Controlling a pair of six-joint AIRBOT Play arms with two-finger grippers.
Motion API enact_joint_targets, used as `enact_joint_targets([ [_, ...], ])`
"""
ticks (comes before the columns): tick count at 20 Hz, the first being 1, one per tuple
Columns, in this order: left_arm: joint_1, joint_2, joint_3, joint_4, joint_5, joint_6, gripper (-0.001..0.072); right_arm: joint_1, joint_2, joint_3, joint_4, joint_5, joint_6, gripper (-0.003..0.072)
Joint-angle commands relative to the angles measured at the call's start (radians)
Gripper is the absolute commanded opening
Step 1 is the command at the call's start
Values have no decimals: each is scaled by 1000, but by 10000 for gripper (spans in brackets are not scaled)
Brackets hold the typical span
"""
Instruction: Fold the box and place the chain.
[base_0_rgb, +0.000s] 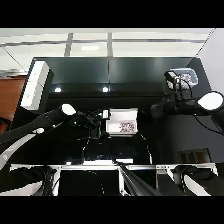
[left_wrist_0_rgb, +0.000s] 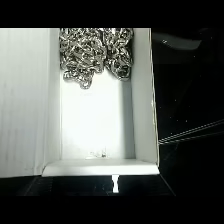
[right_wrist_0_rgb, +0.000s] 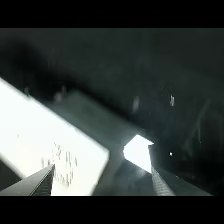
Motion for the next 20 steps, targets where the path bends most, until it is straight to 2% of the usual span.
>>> enact_joint_targets([
  [1,-1,-1,1,1,8,-2,417,19,-105,14,242,-249,-32,685],
  [2,-1,-1,1,0,9,-2,417,31,-159,24,323,-230,-92,685],
  [5,-1,0,1,0,9,-2,417,71,-252,37,344,-54,-296,684],
  [10,-1,0,1,-3,9,-2,417,57,-248,97,184,246,-631,684],
  [11,-1,0,1,-3,9,-2,417,62,-248,98,180,259,-692,685],
  [16,-1,0,1,-6,8,-2,417,130,-248,97,137,221,-745,685],
  [20,-1,0,1,-7,8,-2,417,211,-248,97,101,128,-745,685],
])
